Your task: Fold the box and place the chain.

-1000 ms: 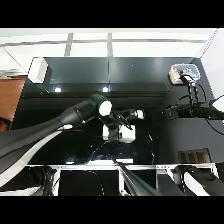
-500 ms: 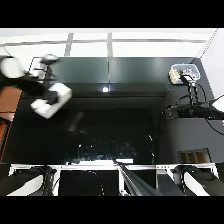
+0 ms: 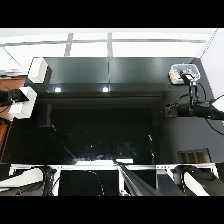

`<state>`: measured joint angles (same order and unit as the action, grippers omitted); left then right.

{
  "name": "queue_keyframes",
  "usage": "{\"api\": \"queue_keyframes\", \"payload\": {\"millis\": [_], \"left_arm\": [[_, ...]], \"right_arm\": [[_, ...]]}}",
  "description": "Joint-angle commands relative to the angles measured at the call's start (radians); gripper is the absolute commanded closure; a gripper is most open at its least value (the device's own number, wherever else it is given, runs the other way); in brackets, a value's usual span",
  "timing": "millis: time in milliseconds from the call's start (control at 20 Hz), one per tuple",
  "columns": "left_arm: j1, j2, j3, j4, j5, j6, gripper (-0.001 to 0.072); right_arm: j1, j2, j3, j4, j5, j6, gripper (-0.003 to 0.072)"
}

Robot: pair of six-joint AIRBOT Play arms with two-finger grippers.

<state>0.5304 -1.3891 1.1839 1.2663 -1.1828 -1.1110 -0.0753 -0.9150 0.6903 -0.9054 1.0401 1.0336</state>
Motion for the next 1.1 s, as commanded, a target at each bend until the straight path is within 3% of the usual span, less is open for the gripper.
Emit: {"api": "queue_keyframes", "payload": {"millis": [0, 300, 350, 400, 500, 600, 650, 700, 750, 900, 950, 1050], "left_arm": [[0.021, -0.142, 0.086, -0.058, 0.131, 0.053, 0.0465], [-0.074, -0.360, 0.280, -0.069, 0.175, 0.064, 0.0460], [-0.091, -0.376, 0.301, -0.067, 0.180, 0.064, 0.0313], [-0.107, -0.380, 0.318, -0.057, 0.195, 0.053, 0.0038], [-0.128, -0.369, 0.387, 0.029, 0.172, -0.061, 0.0001], [-0.138, -0.348, 0.510, 0.114, 0.042, -0.172, 0.0002], [-0.142, -0.335, 0.581, 0.133, -0.054, -0.243, 0.0065], [-0.142, -0.320, 0.634, 0.126, -0.142, -0.322, 0.0350], [-0.145, -0.291, 0.657, 0.078, -0.201, -0.350, 0.0681], [-0.192, -0.167, 0.620, 0.009, -0.237, -0.363, 0.0686], [-0.223, -0.105, 0.566, 0.009, -0.218, -0.361, 0.0687], [-0.298, 0.066, 0.355, 0.012, -0.089, -0.355, 0.0686]], "right_arm": [[0.010, 0.000, -0.001, 0.024, -0.036, 0.007, 0.0668], [0.010, -0.001, -0.001, 0.041, -0.044, 0.024, 0.0668], [0.010, -0.001, -0.001, 0.041, -0.050, 0.034, 0.0668], [0.010, -0.001, -0.001, 0.041, -0.050, 0.041, 0.0668], [0.010, -0.001, -0.001, 0.041, -0.048, 0.043, 0.0668], [0.010, -0.001, -0.001, 0.041, -0.048, 0.043, 0.0668], [0.010, -0.001, -0.001, 0.040, -0.058, 0.043, 0.0668], [0.010, -0.001, -0.001, 0.040, -0.074, 0.042, 0.0668], [0.010, -0.001, -0.001, 0.040, -0.098, 0.042, 0.0668], [0.009, -0.001, -0.001, 0.024, -0.101, 0.042, 0.0668], [0.009, -0.001, -0.001, 0.017, -0.087, 0.043, 0.0667], [0.009, -0.001, -0.001, 0.017, -0.079, 0.042, 0.0668]]}}
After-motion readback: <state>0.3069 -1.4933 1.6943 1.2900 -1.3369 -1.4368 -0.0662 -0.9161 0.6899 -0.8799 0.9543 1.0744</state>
